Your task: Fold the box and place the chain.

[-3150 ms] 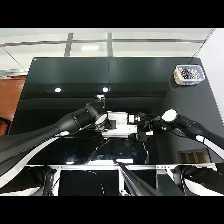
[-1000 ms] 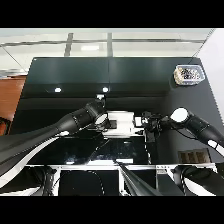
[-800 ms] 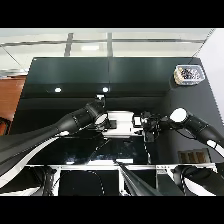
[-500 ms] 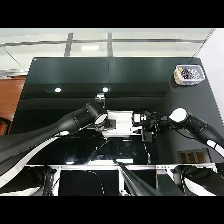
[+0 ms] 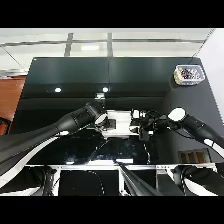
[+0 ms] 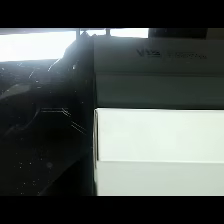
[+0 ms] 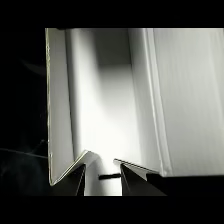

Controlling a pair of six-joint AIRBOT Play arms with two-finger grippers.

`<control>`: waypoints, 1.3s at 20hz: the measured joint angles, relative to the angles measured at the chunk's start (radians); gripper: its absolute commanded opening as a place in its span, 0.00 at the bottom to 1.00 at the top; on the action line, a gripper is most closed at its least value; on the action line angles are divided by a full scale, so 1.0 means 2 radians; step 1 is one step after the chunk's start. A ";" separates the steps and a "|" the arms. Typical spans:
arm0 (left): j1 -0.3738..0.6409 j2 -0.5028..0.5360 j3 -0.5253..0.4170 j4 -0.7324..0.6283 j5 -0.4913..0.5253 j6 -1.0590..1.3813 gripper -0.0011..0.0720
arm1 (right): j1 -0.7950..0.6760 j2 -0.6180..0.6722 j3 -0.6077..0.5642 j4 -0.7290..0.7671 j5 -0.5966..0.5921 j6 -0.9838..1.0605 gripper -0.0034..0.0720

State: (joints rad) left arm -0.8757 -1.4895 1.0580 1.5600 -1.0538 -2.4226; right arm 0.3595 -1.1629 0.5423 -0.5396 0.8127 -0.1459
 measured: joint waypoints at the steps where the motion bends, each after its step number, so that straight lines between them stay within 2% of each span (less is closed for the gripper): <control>1: 0.000 0.000 0.000 0.000 0.000 0.000 0.05 | 0.003 -0.005 0.000 0.010 -0.003 -0.001 0.37; 8: 0.000 0.000 0.000 -0.003 0.002 0.000 0.05 | 0.014 -0.023 0.000 0.030 -0.016 -0.003 0.37; 10: 0.000 0.000 0.000 -0.003 0.002 0.000 0.05 | 0.015 -0.024 0.000 0.031 -0.017 -0.004 0.56; 11: 0.000 0.000 0.000 -0.003 0.003 0.000 0.05 | 0.015 -0.024 0.000 0.031 -0.018 -0.005 0.50; 12: 0.000 0.000 0.000 -0.003 0.003 0.000 0.05 | 0.015 -0.025 0.000 0.031 -0.018 -0.005 0.31; 13: -0.001 0.000 0.000 -0.004 0.003 0.000 0.05 | 0.015 -0.025 0.000 0.031 -0.019 -0.005 0.32; 14: -0.001 0.000 0.000 -0.004 0.004 0.000 0.05 | 0.015 -0.025 0.000 0.030 -0.019 -0.005 0.52; 15: -0.001 0.000 0.000 -0.005 0.005 0.000 0.05 | 0.015 -0.025 0.000 0.030 -0.020 -0.005 0.55; 16: -0.001 0.000 0.000 -0.005 0.005 0.000 0.05 | 0.015 -0.025 0.000 0.029 -0.021 -0.005 0.38; 17: -0.001 0.000 0.000 -0.005 0.004 0.000 0.05 | 0.015 -0.025 0.000 0.027 -0.022 -0.005 0.18; 18: -0.001 0.000 0.000 -0.005 0.004 0.000 0.05 | 0.015 -0.025 0.000 0.024 -0.022 -0.004 0.07; 22: -0.001 0.000 0.000 -0.006 0.005 0.000 0.05 | 0.009 -0.018 0.000 0.005 -0.013 0.042 0.06; 26: -0.001 0.000 0.000 -0.006 0.009 0.000 0.05 | -0.040 0.029 0.000 -0.035 0.034 0.176 0.06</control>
State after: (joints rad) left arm -0.8768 -1.4895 1.0580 1.5482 -1.0359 -2.4233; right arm 0.2802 -1.1057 0.5430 -0.6106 0.8799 0.2062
